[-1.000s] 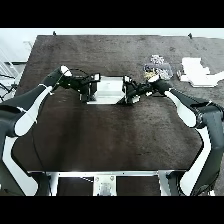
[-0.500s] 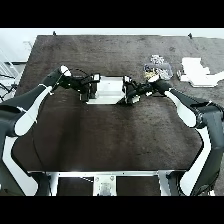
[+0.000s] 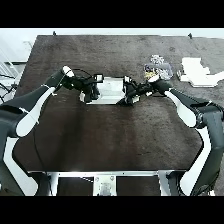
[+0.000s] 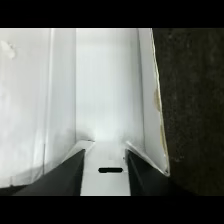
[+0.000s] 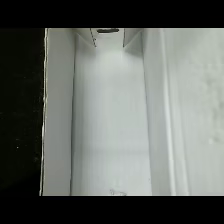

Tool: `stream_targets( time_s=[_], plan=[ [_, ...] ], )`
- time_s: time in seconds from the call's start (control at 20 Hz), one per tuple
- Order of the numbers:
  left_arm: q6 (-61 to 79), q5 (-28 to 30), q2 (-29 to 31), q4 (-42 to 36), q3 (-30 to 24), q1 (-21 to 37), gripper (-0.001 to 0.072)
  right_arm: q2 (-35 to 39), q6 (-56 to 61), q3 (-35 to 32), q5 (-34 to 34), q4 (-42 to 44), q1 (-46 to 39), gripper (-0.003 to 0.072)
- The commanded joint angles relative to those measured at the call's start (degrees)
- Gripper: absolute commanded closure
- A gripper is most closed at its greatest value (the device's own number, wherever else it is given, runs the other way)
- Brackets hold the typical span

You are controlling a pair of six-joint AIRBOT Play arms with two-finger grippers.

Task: Fold the box and place the chain.

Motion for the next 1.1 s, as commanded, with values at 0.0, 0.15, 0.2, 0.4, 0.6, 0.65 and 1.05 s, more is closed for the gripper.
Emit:
stream_targets(
  time_s=[0.0,0.15,0.2,0.4,0.6,0.65,1.05],
  plan=[
    [0.11,0.44,-0.04,-1.55,0.00,-0.28,0.0321,0.00,0.09,0.02,-0.07,0.07,0.07,0.0164],
    [-0.33,0.52,-0.09,-2.95,0.00,-0.28,0.0100,0.00,0.07,0.02,-0.07,0.07,0.07,0.0164],
    [-0.90,0.59,-0.09,-2.93,0.00,-0.28,0.0100,0.00,0.07,0.02,-0.07,0.07,0.07,0.0164],
    [-1.60,0.39,-0.72,-2.71,0.00,-0.28,0.0100,0.00,0.07,0.02,-0.07,0.07,0.07,0.0164],
    [-2.47,-0.04,-0.79,-2.49,0.02,0.59,0.0102,0.00,0.09,0.02,-0.07,0.07,0.07,0.0164],
    [-2.54,-1.01,-0.76,-2.60,0.02,1.38,0.0103,0.00,0.07,0.00,-0.07,0.07,0.07,0.0164],
    [-2.49,-6.73,-0.37,-3.80,0.20,4.37,0.0687,0.00,0.07,0.02,-0.07,0.07,0.07,0.0164]
  ],
)
